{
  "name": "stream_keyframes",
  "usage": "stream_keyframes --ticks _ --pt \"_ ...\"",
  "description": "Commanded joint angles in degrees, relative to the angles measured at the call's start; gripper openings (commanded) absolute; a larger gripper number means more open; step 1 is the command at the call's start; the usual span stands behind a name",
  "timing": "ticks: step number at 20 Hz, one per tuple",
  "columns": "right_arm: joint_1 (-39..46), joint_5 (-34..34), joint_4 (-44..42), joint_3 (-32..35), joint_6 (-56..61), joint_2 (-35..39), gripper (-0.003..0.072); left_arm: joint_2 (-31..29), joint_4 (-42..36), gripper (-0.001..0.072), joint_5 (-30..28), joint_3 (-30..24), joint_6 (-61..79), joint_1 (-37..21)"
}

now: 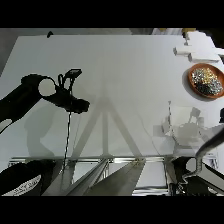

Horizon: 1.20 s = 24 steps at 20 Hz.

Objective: Fold the box and place the chain.

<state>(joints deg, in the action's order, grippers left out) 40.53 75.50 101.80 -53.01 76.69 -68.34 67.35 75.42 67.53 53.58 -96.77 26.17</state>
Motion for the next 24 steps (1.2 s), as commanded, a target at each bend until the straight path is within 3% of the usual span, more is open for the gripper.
stream_keyframes --ticks 1,6,9,10,13,15,18,21,24 --pt "1.33 -0.07 0.76 -0.26 -3.28 -4.79 0.0455 -0.04 0.00 0.0136 -0.02 0.00 0.00 0.00" --pt "1.31 3.39 0.04 -0.24 -3.37 -10.27 0.0447 -0.04 0.00 0.0136 -0.02 0.00 0.00 0.00" --pt "1.31 3.61 -1.79 -0.24 -3.63 -11.08 0.0268 -0.04 0.00 0.0136 -0.02 0.00 0.00 0.00" --pt "1.31 4.04 -3.28 -0.24 -3.63 -11.06 0.0246 -0.04 0.00 0.0136 -0.02 0.00 0.00 0.00" --pt "1.31 6.84 -13.14 -0.24 -3.76 -10.34 0.0018 -0.04 0.00 0.0136 -0.02 0.00 -0.02 0.00" --pt "0.70 9.90 -19.93 -0.24 -5.75 -8.79 0.0018 -0.04 0.00 0.0136 -0.02 0.00 -0.02 0.00" --pt "-4.76 11.04 -23.67 0.07 -6.71 -3.74 0.0017 -0.04 0.00 0.0136 0.00 0.00 0.00 0.00" --pt "-14.21 6.27 -24.87 2.99 -8.20 4.24 0.0017 -0.04 0.00 0.0136 0.00 0.00 -0.02 0.00" --pt "-23.98 -1.01 -31.67 9.60 -8.72 14.14 0.0017 -0.04 0.00 0.0136 -0.02 0.00 0.00 0.00"
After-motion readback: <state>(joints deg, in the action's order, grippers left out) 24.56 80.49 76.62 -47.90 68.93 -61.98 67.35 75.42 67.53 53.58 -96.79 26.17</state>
